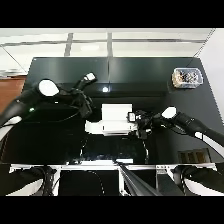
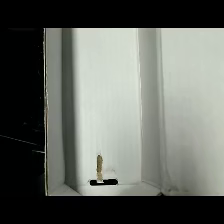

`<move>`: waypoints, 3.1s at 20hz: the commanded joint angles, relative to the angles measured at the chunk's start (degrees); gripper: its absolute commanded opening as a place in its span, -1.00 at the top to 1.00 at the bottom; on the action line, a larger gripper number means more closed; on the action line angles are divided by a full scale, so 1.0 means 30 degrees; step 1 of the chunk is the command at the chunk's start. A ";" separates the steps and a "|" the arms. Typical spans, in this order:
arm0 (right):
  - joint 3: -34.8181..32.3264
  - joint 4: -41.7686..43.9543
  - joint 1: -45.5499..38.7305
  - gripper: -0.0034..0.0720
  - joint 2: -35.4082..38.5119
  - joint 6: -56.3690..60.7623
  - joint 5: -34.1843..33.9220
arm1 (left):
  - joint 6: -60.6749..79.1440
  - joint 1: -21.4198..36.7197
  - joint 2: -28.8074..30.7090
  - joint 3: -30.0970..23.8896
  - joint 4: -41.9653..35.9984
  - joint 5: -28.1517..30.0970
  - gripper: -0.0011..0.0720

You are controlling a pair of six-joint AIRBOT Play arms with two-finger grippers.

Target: Fold the box and place the chain.

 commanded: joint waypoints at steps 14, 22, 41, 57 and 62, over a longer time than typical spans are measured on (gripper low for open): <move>0.0015 -0.0007 0.0007 0.31 -0.0015 0.0007 0.0029 | 1.0061 -0.3286 0.1246 -0.5763 -0.1821 0.4495 -0.96; 0.0015 -0.0007 0.0007 0.31 -0.0015 0.0007 0.0029 | 0.9989 -0.3942 0.0554 -0.5756 -0.1996 0.5428 0.27; 0.0015 -0.0007 0.0007 0.31 -0.0015 0.0007 0.0029 | 1.0346 -0.3942 -0.1348 -0.5756 -0.7264 0.5763 0.03; 0.0015 -0.0007 0.0007 0.31 -0.0015 0.0007 0.0029 | -0.3526 0.0954 0.3898 -0.3891 0.0976 0.0889 0.90; 0.0015 -0.0007 0.0007 0.31 -0.0015 0.0007 0.0022 | -1.4054 0.6739 0.3483 -0.6084 0.0051 -0.0976 0.90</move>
